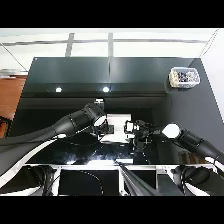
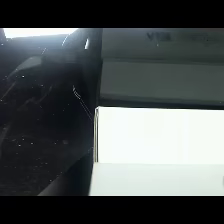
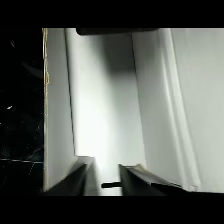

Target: Fold the box and place the chain.

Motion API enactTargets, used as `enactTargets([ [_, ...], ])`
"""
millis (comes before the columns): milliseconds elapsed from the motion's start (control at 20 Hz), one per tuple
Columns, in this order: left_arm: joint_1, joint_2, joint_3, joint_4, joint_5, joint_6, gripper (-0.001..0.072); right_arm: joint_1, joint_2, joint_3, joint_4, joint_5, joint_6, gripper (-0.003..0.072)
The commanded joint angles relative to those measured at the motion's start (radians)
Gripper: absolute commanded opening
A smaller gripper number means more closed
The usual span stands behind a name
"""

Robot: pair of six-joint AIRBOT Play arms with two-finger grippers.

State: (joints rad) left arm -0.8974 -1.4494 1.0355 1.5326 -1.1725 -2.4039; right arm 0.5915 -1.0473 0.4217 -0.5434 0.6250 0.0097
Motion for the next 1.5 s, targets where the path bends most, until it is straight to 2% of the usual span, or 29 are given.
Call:
enactTargets([
  [0,-0.001,0.000,0.000,0.000,-0.007,0.003,0.0029,-0.003,0.000,0.000,-0.014,-0.027,0.034,0.0156],
  [50,-0.001,0.000,0.000,0.000,-0.007,0.003,0.0029,-0.015,0.004,0.000,-0.030,-0.023,0.057,0.0064],
  [100,0.000,0.000,0.000,0.000,-0.009,0.003,0.0030,-0.038,0.019,0.002,-0.072,-0.009,0.157,0.0014],
  [150,0.000,0.000,0.000,0.000,-0.016,0.003,0.0030,-0.072,0.043,0.009,-0.135,0.023,0.326,0.0014],
  [300,0.000,0.000,0.000,0.000,-0.045,0.002,0.0029,-0.239,0.151,0.073,-0.388,0.305,0.757,0.0013],
  [450,0.001,0.000,0.000,0.000,-0.047,0.002,0.0030,-0.533,0.223,0.094,-0.582,0.463,1.098,0.0013],
  [550,0.001,0.000,0.000,0.000,-0.031,0.002,0.0030,-0.749,0.210,0.054,-0.542,0.475,1.184,0.0013],
  [650,0.001,0.000,0.000,0.000,-0.032,0.002,0.0029,-0.885,0.174,-0.009,-0.415,0.459,1.237,0.0013],
  [800,0.001,0.000,0.000,0.000,-0.032,0.002,0.0029,-0.874,0.050,-0.046,-0.266,0.523,1.192,0.0013],
  [900,0.001,0.000,0.000,0.000,-0.032,0.002,0.0029,-0.804,-0.051,-0.046,-0.177,0.573,1.138,0.0013],
  [1000,0.001,0.000,0.000,0.000,-0.033,0.002,0.0029,-0.712,-0.128,-0.046,-0.060,0.573,1.064,0.0014],
  [1150,0.001,0.000,0.000,-0.005,-0.014,0.002,0.0029,-0.585,-0.177,-0.042,0.058,0.527,0.981,0.0014],
  [1250,0.001,0.000,0.000,-0.004,0.014,0.004,0.0031,-0.535,-0.177,-0.011,0.076,0.526,0.962,0.0017],
  [1300,0.001,0.000,0.000,-0.004,0.037,0.031,0.0031,-0.524,-0.177,0.012,0.075,0.537,0.962,0.0062],
  [1400,0.001,0.000,0.000,-0.005,0.049,0.052,0.0030,-0.521,-0.177,0.056,0.061,0.603,0.927,0.0628],
  [1450,0.001,0.000,0.000,-0.004,0.045,0.052,0.0030,-0.521,-0.177,0.079,0.052,0.634,0.911,0.0630],
])
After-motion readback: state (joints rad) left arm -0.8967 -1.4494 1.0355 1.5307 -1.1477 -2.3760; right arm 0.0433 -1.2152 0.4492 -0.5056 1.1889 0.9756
